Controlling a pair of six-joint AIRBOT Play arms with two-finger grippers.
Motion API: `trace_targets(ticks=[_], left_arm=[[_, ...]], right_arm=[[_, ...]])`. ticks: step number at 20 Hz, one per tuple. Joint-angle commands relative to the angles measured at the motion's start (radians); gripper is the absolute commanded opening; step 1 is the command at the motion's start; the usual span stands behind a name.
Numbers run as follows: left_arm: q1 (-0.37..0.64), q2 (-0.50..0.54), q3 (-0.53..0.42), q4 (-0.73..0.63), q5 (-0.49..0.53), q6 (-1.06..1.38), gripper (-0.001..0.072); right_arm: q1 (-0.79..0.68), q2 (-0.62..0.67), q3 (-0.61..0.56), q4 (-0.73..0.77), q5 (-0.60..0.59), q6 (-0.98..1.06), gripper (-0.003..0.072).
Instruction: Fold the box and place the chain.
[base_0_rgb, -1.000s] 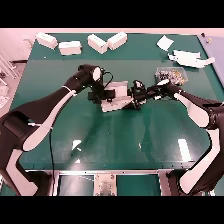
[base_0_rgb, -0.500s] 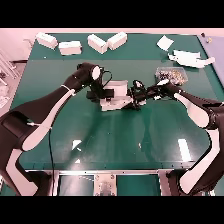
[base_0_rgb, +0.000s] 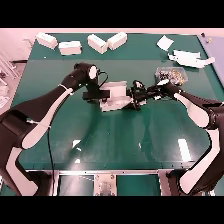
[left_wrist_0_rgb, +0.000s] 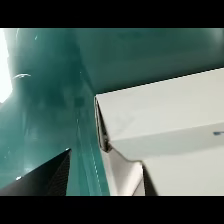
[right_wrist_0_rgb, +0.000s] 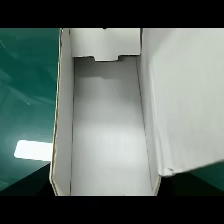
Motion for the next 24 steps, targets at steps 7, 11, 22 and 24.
trace_targets(ticks=[7,11,22,24], left_arm=[[-0.027,-0.033,-0.009,-0.052,0.047,-0.026,0.0498],[-0.028,-0.035,-0.007,-0.045,0.06,-0.051,0.0314],[-0.027,-0.04,-0.007,0.003,0.061,-0.07,0.0286],[-0.027,-0.05,-0.006,0.005,0.06,-0.07,0.0265]], right_arm=[[0.0,0.0,0.0,0.003,0.0,0.002,0.0547],[0.0,0.0,0.0,0.003,0.0,0.002,0.0547],[0.0,0.0,0.0,0.003,0.0,0.002,0.0547],[0.0,0.0,0.0,0.003,0.0,0.002,0.0547]])
